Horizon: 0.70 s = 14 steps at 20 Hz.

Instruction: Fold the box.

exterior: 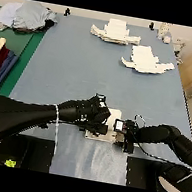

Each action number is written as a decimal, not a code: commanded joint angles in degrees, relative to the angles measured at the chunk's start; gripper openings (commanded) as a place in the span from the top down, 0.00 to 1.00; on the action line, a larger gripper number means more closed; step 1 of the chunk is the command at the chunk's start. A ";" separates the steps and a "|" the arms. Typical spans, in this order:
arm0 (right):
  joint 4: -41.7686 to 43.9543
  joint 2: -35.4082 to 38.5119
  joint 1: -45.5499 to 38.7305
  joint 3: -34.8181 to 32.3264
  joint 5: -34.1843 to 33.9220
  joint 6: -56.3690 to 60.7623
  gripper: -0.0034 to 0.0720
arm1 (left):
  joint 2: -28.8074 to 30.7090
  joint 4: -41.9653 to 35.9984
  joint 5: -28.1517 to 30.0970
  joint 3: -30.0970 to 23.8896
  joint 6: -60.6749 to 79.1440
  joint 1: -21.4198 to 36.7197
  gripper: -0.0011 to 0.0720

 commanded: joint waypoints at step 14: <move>0.00 0.04 0.04 0.00 0.00 0.00 0.26 | 0.79 -0.35 -0.63 0.74 -1.64 -0.02 0.17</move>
